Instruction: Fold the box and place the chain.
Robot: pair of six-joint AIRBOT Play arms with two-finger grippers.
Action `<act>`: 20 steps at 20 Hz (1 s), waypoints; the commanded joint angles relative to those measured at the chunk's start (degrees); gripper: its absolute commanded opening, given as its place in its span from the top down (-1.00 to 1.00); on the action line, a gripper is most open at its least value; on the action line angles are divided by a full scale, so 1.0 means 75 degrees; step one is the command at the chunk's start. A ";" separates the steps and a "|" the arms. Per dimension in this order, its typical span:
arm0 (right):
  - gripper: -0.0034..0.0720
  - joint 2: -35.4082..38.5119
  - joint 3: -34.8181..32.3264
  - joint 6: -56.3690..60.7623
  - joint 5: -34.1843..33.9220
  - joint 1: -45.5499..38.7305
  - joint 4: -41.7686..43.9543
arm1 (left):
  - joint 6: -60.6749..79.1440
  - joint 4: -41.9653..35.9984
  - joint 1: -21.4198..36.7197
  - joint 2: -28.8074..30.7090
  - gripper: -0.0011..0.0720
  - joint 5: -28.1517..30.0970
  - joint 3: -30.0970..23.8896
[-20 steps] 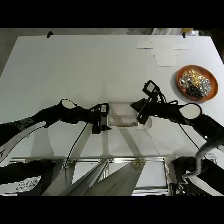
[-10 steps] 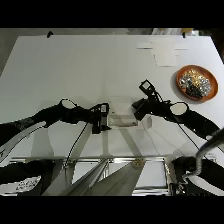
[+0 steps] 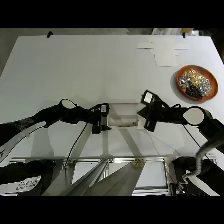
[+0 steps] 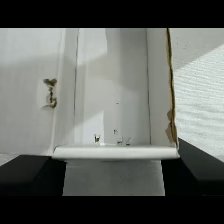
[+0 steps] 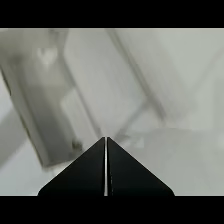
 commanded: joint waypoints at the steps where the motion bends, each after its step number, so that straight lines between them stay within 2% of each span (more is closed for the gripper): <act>1: 0.87 0.0082 -0.0047 0.0058 0.0886 -0.0023 -0.2020 | 0.0000 0.0000 0.0000 0.0006 0.37 0.0003 0.0003; 2: 0.80 -0.0055 -0.0047 -0.0122 0.0755 -0.0023 -0.1988 | 0.0000 0.0000 0.0000 0.0006 0.37 0.0003 0.0003; 4: 0.13 -0.0379 -0.0047 -0.0740 0.0277 -0.0015 -0.1702 | 0.0000 0.0000 0.0000 0.0006 0.37 0.0003 0.0003; 5: 0.05 -0.0481 -0.0047 -0.0962 0.0076 0.0038 -0.1620 | 0.0000 0.0000 0.0000 0.0006 0.37 0.0003 0.0003; 9: 0.08 -0.0702 -0.0064 -0.3462 -0.0006 0.0216 -0.0769 | 0.0000 0.0000 0.0000 0.0006 0.37 0.0003 0.0003; 11: 0.20 -0.0822 -0.0064 -0.4339 0.0067 0.0216 -0.0058 | 0.0000 0.0000 0.0000 0.0006 0.37 0.0003 0.0003; 15: 0.22 -0.1306 -0.0064 -0.4744 0.0280 0.0216 0.0729 | 0.0000 0.0000 0.0000 0.0006 0.37 0.0003 0.0003; 16: 0.25 -0.1425 -0.0064 -0.4744 0.0294 0.0216 0.0726 | 0.0000 0.0000 0.0000 0.0006 0.37 0.0003 0.0003; 18: 0.45 -0.1556 -0.0064 -0.4744 0.0283 0.0216 0.0731 | 0.0000 0.0000 0.0000 0.0006 0.37 0.0003 0.0003; 20: 0.45 -0.1574 -0.0064 -0.4741 0.0041 0.0216 0.0804 | 0.0000 0.0000 0.0000 0.0006 0.37 0.0003 0.0003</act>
